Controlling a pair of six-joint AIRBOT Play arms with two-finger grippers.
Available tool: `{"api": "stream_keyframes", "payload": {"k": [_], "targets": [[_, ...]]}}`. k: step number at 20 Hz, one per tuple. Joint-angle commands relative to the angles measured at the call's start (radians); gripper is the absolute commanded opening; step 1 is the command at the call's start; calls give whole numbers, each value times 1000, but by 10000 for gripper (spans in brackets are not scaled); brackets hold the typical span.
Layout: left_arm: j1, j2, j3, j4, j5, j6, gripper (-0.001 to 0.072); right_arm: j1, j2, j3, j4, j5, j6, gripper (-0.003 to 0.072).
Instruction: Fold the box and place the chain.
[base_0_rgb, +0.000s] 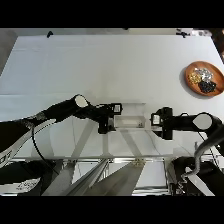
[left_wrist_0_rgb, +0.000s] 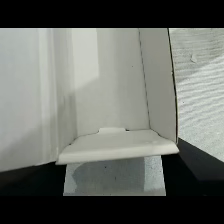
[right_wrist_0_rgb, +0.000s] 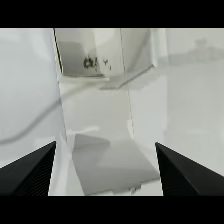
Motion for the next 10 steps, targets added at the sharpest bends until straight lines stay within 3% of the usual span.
{"api": "stream_keyframes", "payload": {"k": [1, 5, 10], "targets": [[1, 1, 0, 0, 1, 0, 437, 0, 132, 1, -75, 30, 103, 700], [3, 1, 0, 0, 4, 0, 437, 0, 232, 1, 12, 6, 114, 657], [3, 1, 0, 0, 4, 0, 437, 0, 243, 1, 121, -31, 113, 656]]}}
